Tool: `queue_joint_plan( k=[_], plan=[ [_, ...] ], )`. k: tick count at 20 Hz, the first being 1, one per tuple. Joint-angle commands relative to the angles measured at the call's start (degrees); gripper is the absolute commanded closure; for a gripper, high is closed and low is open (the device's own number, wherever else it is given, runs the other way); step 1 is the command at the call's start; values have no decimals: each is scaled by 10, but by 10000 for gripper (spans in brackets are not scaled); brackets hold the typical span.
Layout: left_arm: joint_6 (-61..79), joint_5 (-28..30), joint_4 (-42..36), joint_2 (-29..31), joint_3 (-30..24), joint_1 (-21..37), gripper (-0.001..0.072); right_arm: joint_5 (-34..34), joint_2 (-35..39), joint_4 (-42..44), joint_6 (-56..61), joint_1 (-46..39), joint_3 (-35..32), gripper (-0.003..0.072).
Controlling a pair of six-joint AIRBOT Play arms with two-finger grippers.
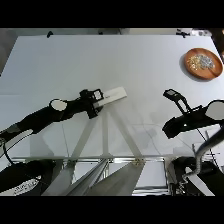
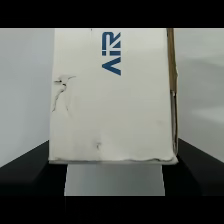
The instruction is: Fold the box and place the chain.
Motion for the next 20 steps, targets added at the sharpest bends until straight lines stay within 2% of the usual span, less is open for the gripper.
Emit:
queue_joint_plan(
  k=[1, 3, 5, 7, 10, 13, 18, 20],
  plan=[
    [-85, 147, 1, 25, 1, 30, 318, -5, 0, 0, 0, 0, 1, 675],
    [-140, 219, -31, 35, 0, 72, 318, -5, 0, 0, 0, 0, 1, 675],
    [-140, 293, -135, 42, 0, 122, 315, -5, 0, 0, 0, 0, 1, 675],
    [-53, 354, -245, 46, 0, 169, 315, -5, 0, 0, 0, 0, 1, 675],
    [176, 423, -464, 46, 0, 224, 315, -8, 0, 1, 0, 0, 1, 675],
    [351, 448, -649, 46, 0, 273, 314, -9, 0, 9, 0, 0, 1, 675],
    [549, 477, -840, 46, 0, 342, 312, -4, 0, 18, 0, 0, 1, 675],
    [639, 499, -910, 46, 0, 356, 239, -4, 0, 18, 0, 0, 1, 675]
  ],
)
